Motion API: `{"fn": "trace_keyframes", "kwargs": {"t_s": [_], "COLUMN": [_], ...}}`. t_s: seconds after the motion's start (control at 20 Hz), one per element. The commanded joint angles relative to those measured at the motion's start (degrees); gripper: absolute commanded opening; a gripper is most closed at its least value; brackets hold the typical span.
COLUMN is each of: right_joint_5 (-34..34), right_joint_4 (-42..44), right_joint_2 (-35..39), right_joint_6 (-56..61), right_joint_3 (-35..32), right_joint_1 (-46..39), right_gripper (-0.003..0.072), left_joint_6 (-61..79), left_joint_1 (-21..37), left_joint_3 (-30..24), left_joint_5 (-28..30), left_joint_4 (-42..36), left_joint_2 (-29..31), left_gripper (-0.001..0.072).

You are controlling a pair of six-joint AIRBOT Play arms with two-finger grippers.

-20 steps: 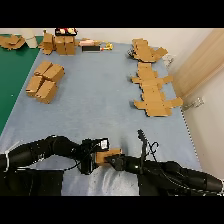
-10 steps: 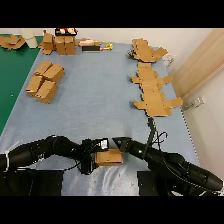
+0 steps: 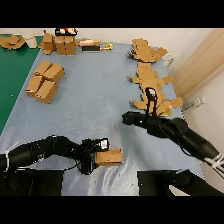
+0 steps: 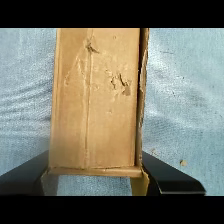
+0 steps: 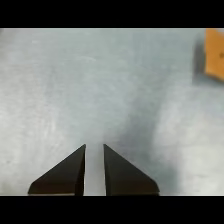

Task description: Fold the box.

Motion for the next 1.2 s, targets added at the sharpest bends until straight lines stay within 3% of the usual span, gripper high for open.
{"fn": "trace_keyframes", "kwargs": {"t_s": [0.0,0.15,0.35,0.8,0.95,1.15], "right_joint_5": [-9.0,-13.7,-18.1,-18.3,-18.3,-18.3], "right_joint_4": [-4.7,-7.1,-7.1,-7.1,-7.1,-7.1], "right_joint_2": [-8.9,-13.9,-17.6,-18.0,-18.0,-18.0], "right_joint_6": [-6.3,-7.2,-10.2,-10.2,-10.2,-10.2], "right_joint_3": [10.8,15.4,16.3,16.3,16.3,16.3], "right_joint_1": [-2.6,-2.6,-2.6,-2.6,-2.6,-2.6], "right_gripper": [0.0184,0.0184,0.0183,0.0183,0.0183,0.0183], "left_joint_6": [0.0,0.0,0.2,-0.1,-1.5,-10.9], "left_joint_1": [0.0,0.0,0.0,0.1,0.1,3.7], "left_joint_3": [0.0,0.0,0.0,0.1,0.1,0.1], "left_joint_5": [0.4,0.4,0.9,1.4,1.4,1.4], "left_joint_4": [0.0,0.0,0.0,0.0,0.4,8.2], "left_joint_2": [0.0,0.0,0.0,0.2,2.5,8.2], "left_gripper": [0.0462,0.0462,0.0462,0.0461,0.0461,0.0461]}}
